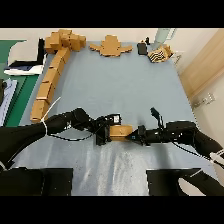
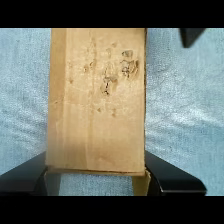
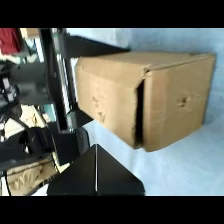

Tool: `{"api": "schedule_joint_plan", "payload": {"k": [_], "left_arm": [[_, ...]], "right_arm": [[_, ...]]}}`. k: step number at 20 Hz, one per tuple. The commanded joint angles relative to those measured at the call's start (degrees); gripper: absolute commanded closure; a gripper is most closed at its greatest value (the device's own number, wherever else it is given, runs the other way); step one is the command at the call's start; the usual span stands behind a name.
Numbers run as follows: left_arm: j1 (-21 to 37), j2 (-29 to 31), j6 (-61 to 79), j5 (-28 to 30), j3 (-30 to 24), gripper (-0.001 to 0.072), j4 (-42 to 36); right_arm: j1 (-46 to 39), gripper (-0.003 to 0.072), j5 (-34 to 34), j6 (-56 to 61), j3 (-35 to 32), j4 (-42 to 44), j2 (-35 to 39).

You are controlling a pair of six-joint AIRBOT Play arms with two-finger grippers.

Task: Fold the box.

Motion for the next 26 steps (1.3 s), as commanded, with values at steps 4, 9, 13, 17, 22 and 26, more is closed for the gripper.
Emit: {"api": "schedule_joint_plan", "payload": {"k": [4, 9, 13, 17, 22, 26], "left_arm": [[0.00, 0.00, 0.00, 0.02, 0.02, 0.0387, 0.02], [0.00, 0.00, 0.02, 0.02, 0.02, 0.0387, 0.02], [0.00, 0.00, 0.02, 0.02, 0.02, 0.0387, 0.02], [0.00, 0.00, 0.02, 0.02, 0.02, 0.0387, 0.02], [0.00, 0.00, 0.02, 0.02, 0.02, 0.0387, 0.02], [0.00, 0.00, 0.00, 0.02, 0.02, 0.0387, 0.02]], "right_arm": [[-0.02, 0.0682, 4.39, 2.58, -1.03, 0.37, 2.14], [-0.02, 0.0682, 6.58, 2.58, -1.01, 0.39, 2.14], [-0.02, 0.0682, 6.69, 2.58, -1.01, 0.24, 2.14], [0.00, 0.0682, 6.47, 2.56, -1.05, -0.02, 0.66], [0.00, 0.0682, 6.51, 2.32, -1.05, -0.17, -0.76], [0.00, 0.0682, 6.82, 2.34, -1.05, -0.46, -0.81]]}}
